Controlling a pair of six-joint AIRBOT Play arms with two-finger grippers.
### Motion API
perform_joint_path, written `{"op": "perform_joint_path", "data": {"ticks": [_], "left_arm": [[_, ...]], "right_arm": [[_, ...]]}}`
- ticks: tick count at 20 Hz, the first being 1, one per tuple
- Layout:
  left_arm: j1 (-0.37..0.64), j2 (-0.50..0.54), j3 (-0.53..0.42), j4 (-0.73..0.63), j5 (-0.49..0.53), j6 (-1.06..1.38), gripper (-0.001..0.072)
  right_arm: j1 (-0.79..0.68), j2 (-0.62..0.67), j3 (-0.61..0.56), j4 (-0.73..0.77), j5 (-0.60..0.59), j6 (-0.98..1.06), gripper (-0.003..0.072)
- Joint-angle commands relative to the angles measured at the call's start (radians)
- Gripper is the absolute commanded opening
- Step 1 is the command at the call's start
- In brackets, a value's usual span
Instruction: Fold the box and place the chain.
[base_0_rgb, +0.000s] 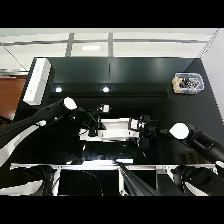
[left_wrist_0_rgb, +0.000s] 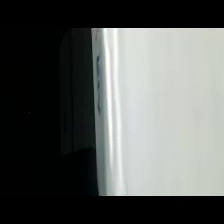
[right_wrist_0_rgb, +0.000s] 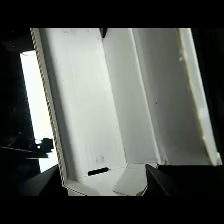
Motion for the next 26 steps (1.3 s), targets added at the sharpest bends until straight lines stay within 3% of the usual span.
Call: {"op": "perform_joint_path", "data": {"ticks": [1, 7, 12, 15, 26], "left_arm": [[0.0, 0.0, 0.0, -0.001, 0.0, 0.0, 0.0025], [0.0, 0.0, 0.0, -0.001, 0.0, 0.0, 0.0026], [0.0, 0.0, 0.0, -0.001, 0.0, 0.0, 0.0026], [0.0, 0.0, 0.0, -0.001, 0.001, 0.0, 0.0026], [0.0, 0.0, 0.0, -0.003, 0.003, 0.0, 0.0026]], "right_arm": [[-0.024, -0.012, 0.008, 0.058, -0.011, -0.073, 0.0613], [-0.094, -0.051, 0.008, 0.12, -0.013, -0.087, 0.0613], [-0.095, -0.094, 0.008, 0.32, 0.043, -0.328, 0.0613], [-0.093, -0.129, 0.0, 0.288, 0.114, -0.337, 0.0613], [-0.088, -0.229, -0.014, 0.27, 0.03, -0.355, 0.0613]]}}
